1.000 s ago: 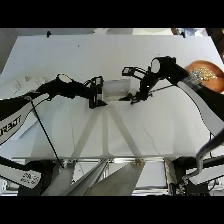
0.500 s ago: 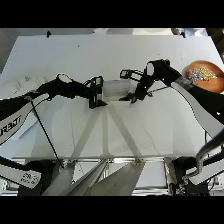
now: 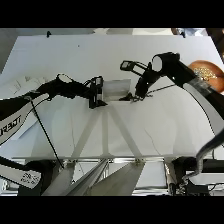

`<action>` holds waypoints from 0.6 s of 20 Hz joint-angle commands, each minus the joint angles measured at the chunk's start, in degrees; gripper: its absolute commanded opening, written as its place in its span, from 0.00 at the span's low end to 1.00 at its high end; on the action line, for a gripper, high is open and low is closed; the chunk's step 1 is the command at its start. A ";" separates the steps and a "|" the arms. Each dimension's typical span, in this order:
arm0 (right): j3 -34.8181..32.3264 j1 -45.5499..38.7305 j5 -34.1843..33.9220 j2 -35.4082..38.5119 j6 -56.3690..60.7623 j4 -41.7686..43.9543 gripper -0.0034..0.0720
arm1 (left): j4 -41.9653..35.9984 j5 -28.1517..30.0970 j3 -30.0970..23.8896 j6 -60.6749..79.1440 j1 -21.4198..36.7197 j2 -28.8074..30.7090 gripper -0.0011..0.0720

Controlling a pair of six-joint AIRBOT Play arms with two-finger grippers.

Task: Fold the box and place the chain.

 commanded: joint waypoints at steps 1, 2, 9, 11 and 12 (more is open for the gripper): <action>0.11 3.10 -4.09 5.14 0.48 8.94 0.07 | 0.00 0.00 0.02 0.00 -0.02 -0.02 0.55; 0.11 4.76 -5.05 5.31 0.44 10.86 0.06 | 0.02 0.00 0.02 0.00 -0.02 -0.02 0.55; 0.11 13.73 -18.86 1.14 0.70 13.66 0.06 | 0.00 0.02 0.02 0.02 -0.02 -0.02 0.55; 0.11 14.03 -17.99 -0.74 2.71 11.93 0.07 | 0.00 0.00 0.02 0.00 -0.02 -0.02 0.55; 0.11 14.01 -16.81 -1.38 5.18 10.38 0.13 | 0.02 0.02 0.02 0.02 -0.02 -0.02 0.55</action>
